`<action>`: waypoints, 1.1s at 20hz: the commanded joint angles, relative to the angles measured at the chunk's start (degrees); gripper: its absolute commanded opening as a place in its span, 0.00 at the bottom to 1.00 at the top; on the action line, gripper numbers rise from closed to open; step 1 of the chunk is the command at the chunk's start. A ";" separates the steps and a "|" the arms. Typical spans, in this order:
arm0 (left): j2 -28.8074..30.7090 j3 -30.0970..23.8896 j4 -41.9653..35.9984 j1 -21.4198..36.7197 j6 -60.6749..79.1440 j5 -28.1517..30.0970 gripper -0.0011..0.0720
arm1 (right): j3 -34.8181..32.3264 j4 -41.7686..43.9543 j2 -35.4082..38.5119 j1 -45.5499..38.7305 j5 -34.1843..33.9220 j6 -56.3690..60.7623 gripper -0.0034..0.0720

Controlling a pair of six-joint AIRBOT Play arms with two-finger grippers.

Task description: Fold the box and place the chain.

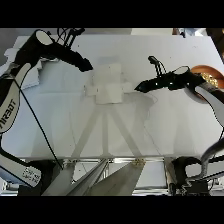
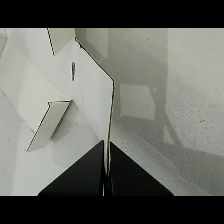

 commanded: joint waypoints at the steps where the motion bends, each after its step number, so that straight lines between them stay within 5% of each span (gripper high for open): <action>1: -3.93 0.26 -0.33 0.09 -4.55 1.29 0.79 | 0.00 0.02 -0.02 0.07 0.02 0.02 0.06; 10: -8.37 0.26 -11.98 -2.03 -0.07 1.75 0.79 | 0.00 0.02 -0.02 0.07 0.02 0.02 0.06; 14: -8.55 0.26 -15.93 -3.48 5.81 -2.73 0.77 | 0.00 0.02 -0.02 0.07 0.02 0.02 0.06; 17: -8.55 0.26 -15.85 -3.93 7.32 -4.85 0.46 | 0.00 0.02 -0.02 0.07 0.02 0.02 0.06; 20: -8.55 0.26 -15.85 -4.04 8.46 -4.96 0.27 | 0.00 0.04 -0.02 0.07 0.02 0.02 0.06; 22: -8.55 0.26 -15.82 -4.04 10.36 -4.96 0.02 | 0.00 0.02 -0.02 0.07 0.02 0.02 0.06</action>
